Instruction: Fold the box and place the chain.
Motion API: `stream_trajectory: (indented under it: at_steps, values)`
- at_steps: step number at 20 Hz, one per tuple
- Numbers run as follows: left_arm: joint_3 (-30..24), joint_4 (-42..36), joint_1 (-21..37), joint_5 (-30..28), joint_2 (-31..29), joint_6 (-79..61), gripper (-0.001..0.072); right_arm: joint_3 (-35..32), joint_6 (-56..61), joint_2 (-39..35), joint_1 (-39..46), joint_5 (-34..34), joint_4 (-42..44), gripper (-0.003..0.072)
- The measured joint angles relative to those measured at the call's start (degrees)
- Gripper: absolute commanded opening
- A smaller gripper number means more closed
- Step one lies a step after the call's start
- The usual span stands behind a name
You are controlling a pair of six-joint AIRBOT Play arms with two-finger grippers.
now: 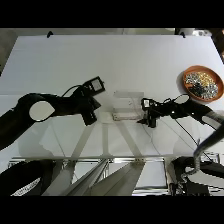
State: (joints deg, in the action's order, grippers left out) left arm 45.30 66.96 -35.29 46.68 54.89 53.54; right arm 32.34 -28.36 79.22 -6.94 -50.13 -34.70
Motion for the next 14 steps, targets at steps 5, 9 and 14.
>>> stream_trajectory:
  at_steps: [5, 9, 14]
  values:
    - [-1.1, 0.7, 4.3, 3.7, 1.9, 19.0, 0.0005, 0.0, 0.0, 0.0, 0.0, 0.0, 0.0, 0.0407]
    - [-1.5, 0.9, 5.5, 3.5, 5.8, 27.3, 0.0005, 0.0, 0.0, 0.0, 0.0, 0.0, 0.0, 0.0407]
    - [-1.6, 0.8, 6.4, 2.7, 11.5, 31.6, 0.0006, 0.0, 0.0, 0.0, 0.0, 0.0, 0.0, 0.0407]
